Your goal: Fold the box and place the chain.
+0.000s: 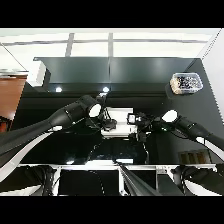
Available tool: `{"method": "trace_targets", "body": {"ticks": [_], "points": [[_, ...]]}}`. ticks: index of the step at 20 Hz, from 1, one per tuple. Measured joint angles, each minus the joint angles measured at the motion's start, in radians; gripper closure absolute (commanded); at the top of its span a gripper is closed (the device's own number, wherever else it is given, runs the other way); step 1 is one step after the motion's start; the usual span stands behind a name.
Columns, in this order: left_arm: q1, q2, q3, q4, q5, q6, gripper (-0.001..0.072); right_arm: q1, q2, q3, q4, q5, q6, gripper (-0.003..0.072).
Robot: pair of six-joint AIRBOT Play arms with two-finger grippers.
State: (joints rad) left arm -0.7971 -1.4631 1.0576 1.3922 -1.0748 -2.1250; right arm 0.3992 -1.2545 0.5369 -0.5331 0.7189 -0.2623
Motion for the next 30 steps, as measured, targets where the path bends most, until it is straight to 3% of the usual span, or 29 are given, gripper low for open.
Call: {"method": "trace_targets", "body": {"ticks": [16, 17, 18, 24, 25, 26, 27, 30], "points": [[-0.019, -0.100, 0.084, 0.083, -0.095, -0.121, 0.0359, 0.000, 0.000, 0.000, -0.002, 0.002, -0.003, 0.0610], [-0.020, -0.101, 0.084, 0.085, -0.097, -0.124, 0.0370, 0.000, 0.000, 0.000, -0.002, 0.002, -0.003, 0.0610], [-0.020, -0.101, 0.084, 0.085, -0.097, -0.126, 0.0428, 0.000, 0.000, 0.000, -0.002, 0.002, -0.003, 0.0610], [-0.021, -0.103, 0.098, 0.091, -0.107, -0.133, 0.0435, 0.000, 0.000, 0.000, -0.002, 0.002, -0.003, 0.0609], [-0.021, -0.103, 0.099, 0.092, -0.107, -0.133, 0.0473, 0.000, 0.000, 0.000, -0.002, 0.002, -0.003, 0.0609], [-0.021, -0.103, 0.100, 0.092, -0.107, -0.134, 0.0636, 0.000, 0.000, 0.000, -0.002, 0.002, -0.003, 0.0609], [-0.021, -0.103, 0.101, 0.092, -0.108, -0.135, 0.0684, 0.000, 0.000, 0.000, -0.002, 0.001, -0.003, 0.0609], [-0.021, -0.103, 0.103, 0.096, -0.104, -0.139, 0.0684, 0.000, 0.000, 0.000, -0.002, 0.003, -0.002, 0.0610]]}}
